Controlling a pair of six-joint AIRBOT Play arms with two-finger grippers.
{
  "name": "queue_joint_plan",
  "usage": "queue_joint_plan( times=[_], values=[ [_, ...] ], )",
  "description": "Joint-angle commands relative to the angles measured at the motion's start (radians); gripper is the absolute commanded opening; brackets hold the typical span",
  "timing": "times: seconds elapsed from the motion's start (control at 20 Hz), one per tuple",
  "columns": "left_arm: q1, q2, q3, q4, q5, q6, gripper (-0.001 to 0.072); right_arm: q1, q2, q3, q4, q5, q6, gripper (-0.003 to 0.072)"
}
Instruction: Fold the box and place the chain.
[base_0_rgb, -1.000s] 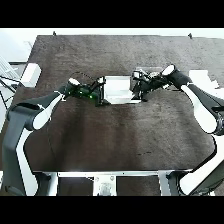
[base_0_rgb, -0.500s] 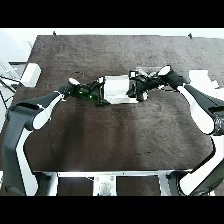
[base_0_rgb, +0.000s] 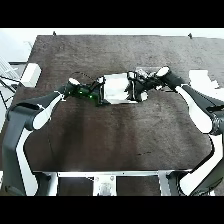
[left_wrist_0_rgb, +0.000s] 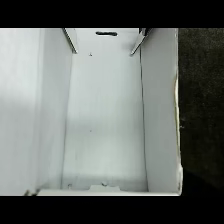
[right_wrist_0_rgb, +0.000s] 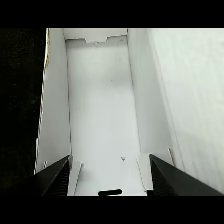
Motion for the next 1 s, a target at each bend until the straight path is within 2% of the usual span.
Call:
queue_joint_plan(
  times=[0.0,0.15,0.2,0.25,0.3,0.45,0.75,0.95],
  values=[
    [0.000,-0.001,0.001,0.000,0.000,0.000,0.0350,-0.008,-0.001,0.000,-0.020,0.000,-0.002,0.0628],
    [0.000,-0.001,0.001,0.000,0.000,0.000,0.0350,-0.015,0.000,0.000,-0.031,0.003,-0.001,0.0627],
    [0.000,-0.001,0.001,0.000,0.000,0.000,0.0349,-0.017,0.000,0.000,-0.042,0.003,0.010,0.0584],
    [0.000,-0.001,0.001,0.000,0.000,0.000,0.0349,-0.023,0.005,0.001,-0.084,0.011,0.045,0.0263],
    [0.000,-0.001,0.001,0.000,0.000,0.000,0.0350,-0.033,0.013,0.002,-0.145,0.048,0.085,0.0041],
    [0.000,-0.001,0.001,0.000,0.000,0.000,0.0350,-0.059,0.051,0.002,-0.176,0.124,0.172,0.0007],
    [0.000,-0.001,0.001,0.000,0.000,0.000,0.0350,-0.151,0.190,0.002,-0.170,0.121,0.399,0.0006],
    [0.000,-0.001,0.001,0.000,0.000,0.000,0.0350,-0.267,0.215,0.001,-0.070,0.067,0.659,0.0006]
  ],
)
